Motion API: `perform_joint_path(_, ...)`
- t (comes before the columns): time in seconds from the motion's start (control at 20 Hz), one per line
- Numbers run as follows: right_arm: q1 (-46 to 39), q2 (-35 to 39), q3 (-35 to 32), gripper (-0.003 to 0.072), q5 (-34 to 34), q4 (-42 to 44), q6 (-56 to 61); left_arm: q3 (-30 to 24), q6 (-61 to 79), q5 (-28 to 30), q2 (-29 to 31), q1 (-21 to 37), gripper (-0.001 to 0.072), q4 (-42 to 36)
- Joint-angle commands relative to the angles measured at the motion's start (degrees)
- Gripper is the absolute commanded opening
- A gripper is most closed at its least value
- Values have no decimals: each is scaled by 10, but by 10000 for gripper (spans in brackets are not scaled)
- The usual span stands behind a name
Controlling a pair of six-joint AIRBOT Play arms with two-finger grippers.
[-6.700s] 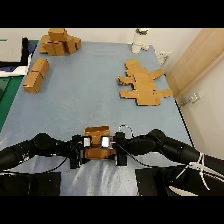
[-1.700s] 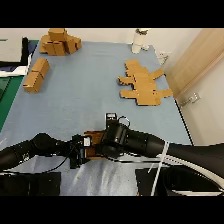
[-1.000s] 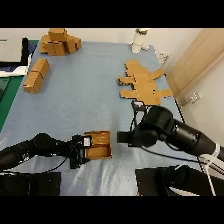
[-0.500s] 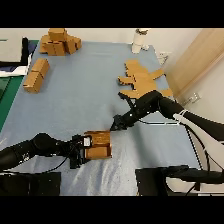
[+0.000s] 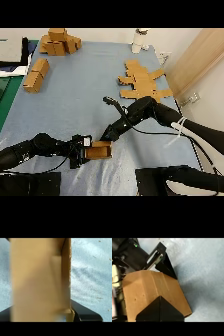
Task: Fold the box.
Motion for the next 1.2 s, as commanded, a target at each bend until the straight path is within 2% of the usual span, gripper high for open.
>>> perform_joint_path(0.0,75,80,-48,4,137,-80,-16,0,0,0,0,0,483,0)
perform_joint_path(0.2,169,173,-104,4,254,-216,25,0,0,0,0,0,483,0)
perform_joint_path(0.35,235,211,-144,5,322,-286,68,0,0,0,0,0,483,0)
perform_joint_path(0.55,290,250,-152,21,352,-376,91,0,0,0,0,0,483,0)
perform_joint_path(0.6,294,258,-152,182,351,-389,91,0,0,0,0,0,483,0)
perform_joint_path(0.65,294,263,-152,379,351,-390,91,0,0,0,0,0,483,0)
perform_joint_path(0.7,294,265,-152,429,351,-389,91,0,0,0,0,0,483,0)
perform_joint_path(1.0,295,263,-152,432,328,-358,61,0,0,0,0,0,483,0)
perform_joint_path(1.05,298,263,-152,455,319,-353,49,0,0,0,0,0,483,0)
perform_joint_path(1.15,316,263,-154,455,320,-369,43,0,0,0,0,0,483,0)
